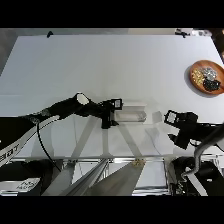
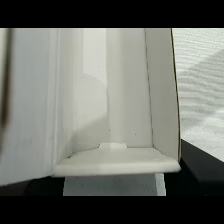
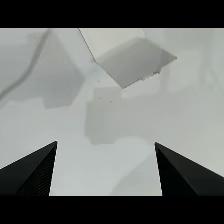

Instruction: Fold the box and place the chain.

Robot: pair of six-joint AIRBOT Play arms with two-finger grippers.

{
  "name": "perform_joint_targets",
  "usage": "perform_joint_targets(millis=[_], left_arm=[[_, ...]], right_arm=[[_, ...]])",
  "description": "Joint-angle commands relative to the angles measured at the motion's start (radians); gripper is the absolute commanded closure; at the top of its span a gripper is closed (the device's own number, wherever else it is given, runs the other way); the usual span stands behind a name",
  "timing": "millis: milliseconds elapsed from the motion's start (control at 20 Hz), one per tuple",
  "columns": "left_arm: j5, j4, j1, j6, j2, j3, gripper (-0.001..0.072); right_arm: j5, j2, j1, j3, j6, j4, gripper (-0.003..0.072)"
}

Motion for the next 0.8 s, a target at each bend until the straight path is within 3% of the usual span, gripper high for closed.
perform_joint_targets(millis=[0, 100, 250, 750], left_arm=[[0.000, 0.000, 0.000, 0.000, 0.000, 0.000, 0.0252], [0.000, 0.000, 0.000, 0.000, 0.000, 0.000, 0.0252], [0.000, 0.000, 0.000, 0.000, 0.000, 0.000, 0.0252], [0.000, 0.000, 0.000, 0.000, 0.000, 0.000, 0.0252]], right_arm=[[0.071, 0.043, 0.000, 0.001, 0.237, -0.010, 0.0044], [0.093, 0.043, 0.000, 0.001, 0.343, -0.010, 0.0051], [0.108, 0.043, 0.000, 0.001, 0.343, -0.013, 0.0257], [0.105, 0.043, 0.000, 0.001, 0.342, -0.013, 0.0257]])
